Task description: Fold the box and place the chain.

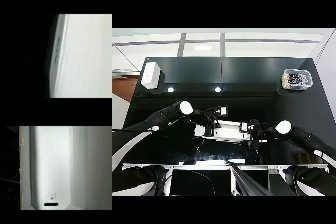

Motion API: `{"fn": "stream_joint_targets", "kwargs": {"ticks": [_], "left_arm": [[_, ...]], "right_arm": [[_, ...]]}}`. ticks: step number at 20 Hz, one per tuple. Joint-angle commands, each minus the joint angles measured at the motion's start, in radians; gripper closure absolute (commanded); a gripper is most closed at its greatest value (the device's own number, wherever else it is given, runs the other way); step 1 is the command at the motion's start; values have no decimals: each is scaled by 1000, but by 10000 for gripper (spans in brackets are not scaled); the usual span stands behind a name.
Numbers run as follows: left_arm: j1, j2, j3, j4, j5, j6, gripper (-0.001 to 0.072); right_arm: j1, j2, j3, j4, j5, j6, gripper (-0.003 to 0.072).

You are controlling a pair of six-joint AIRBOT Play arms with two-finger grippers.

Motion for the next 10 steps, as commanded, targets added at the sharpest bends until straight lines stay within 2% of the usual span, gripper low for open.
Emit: {"fn": "stream_joint_targets", "kwargs": {"ticks": [1, 3, 4, 7, 10], "left_arm": [[0, 4, 0, 3, -4, 0, 633], [1, 18, 0, 4, -4, 0, 434], [1, 29, 0, 14, -4, 0, 386], [9, 88, 2, 87, -30, -10, 385], [38, 174, 1, 198, -86, -153, 385]], "right_arm": [[1, -4, 0, -5, 12, 2, 283], [1, -4, 0, -6, 17, 2, 283], [1, -4, 0, -6, 17, 2, 283], [1, -4, 0, -6, 31, 2, 283], [1, -4, 9, -28, 50, 2, 283]]}}
